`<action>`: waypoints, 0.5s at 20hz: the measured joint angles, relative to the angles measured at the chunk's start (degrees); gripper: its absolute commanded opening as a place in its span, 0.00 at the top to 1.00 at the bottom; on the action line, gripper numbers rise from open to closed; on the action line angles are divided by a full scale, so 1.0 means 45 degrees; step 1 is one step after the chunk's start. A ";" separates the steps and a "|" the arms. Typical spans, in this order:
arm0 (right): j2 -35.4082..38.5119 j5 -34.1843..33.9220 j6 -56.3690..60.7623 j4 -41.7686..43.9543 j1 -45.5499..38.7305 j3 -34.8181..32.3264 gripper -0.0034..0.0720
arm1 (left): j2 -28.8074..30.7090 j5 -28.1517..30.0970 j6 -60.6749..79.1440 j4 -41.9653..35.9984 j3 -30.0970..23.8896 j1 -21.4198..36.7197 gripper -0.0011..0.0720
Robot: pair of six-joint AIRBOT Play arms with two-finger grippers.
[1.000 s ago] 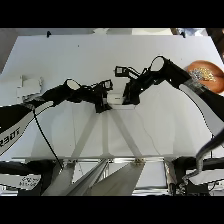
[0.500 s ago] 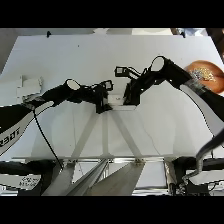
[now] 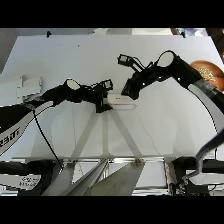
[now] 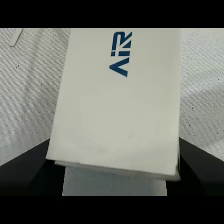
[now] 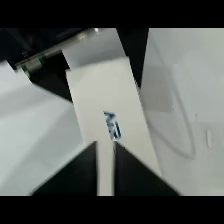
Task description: Fold the box and place the chain.
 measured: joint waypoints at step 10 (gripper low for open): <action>-0.1326 -0.1030 0.4959 0.3104 0.0491 -0.0180 0.94 | 0.0000 0.0000 -0.0005 0.0010 0.0000 0.0000 0.66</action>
